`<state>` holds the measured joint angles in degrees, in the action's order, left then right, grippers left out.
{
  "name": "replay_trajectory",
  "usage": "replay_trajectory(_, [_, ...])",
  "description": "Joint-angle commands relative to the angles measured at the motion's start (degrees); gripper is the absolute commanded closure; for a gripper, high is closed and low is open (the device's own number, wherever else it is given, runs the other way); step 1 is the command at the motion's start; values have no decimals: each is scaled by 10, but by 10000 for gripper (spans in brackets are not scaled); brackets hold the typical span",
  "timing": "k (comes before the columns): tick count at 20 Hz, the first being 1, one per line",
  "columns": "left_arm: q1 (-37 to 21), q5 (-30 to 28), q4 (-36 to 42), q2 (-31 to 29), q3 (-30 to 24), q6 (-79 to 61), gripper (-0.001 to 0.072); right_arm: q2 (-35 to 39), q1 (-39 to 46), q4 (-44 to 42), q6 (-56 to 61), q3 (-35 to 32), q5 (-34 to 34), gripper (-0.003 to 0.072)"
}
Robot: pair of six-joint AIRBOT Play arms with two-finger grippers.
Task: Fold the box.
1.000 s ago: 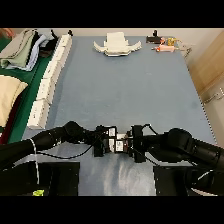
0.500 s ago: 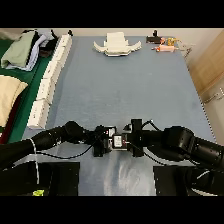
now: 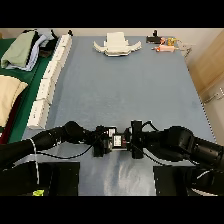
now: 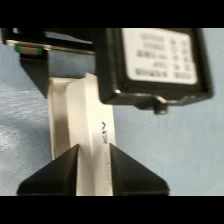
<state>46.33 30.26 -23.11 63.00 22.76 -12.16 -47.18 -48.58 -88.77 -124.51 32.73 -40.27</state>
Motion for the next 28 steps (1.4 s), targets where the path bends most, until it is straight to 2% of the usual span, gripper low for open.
replay_trajectory(1, [0,-1,0,0,0,0,186,-6,-1,-49,0,0,-25,431])
replay_trajectory(2, [0,-1,0,0,0,0,186,-11,-1,-51,0,0,-26,436])
replay_trajectory(5, [0,-1,0,0,0,0,185,-20,-1,-55,0,0,-27,546])
replay_trajectory(12, [0,-1,0,0,0,0,186,-20,-1,-90,0,1,-34,511])
replay_trajectory(13, [0,-1,0,0,0,0,186,-19,-1,-90,0,4,-36,449])
replay_trajectory(14, [0,-1,0,0,0,0,186,-17,-1,-90,0,8,-38,310])
replay_trajectory(15, [0,-1,0,0,0,0,186,-14,-1,-90,0,14,-38,269])
replay_trajectory(19, [0,-1,0,0,0,0,186,2,0,-77,7,33,-40,270])
replay_trajectory(20, [0,-1,0,0,0,0,186,6,0,-66,37,35,-42,292])
replay_trajectory(21, [0,-1,0,0,0,0,186,12,0,-51,89,36,-49,442])
replay_trajectory(22, [0,-1,0,0,0,0,186,18,1,-35,141,36,-57,644])
replay_trajectory(23, [0,-1,0,0,0,0,186,22,4,-31,185,35,-59,684])
replay_trajectory(25, [0,-1,0,0,0,0,186,41,11,-45,251,12,-28,686])
replay_trajectory(28, [0,-1,0,0,0,0,185,117,11,-45,404,-76,109,686])
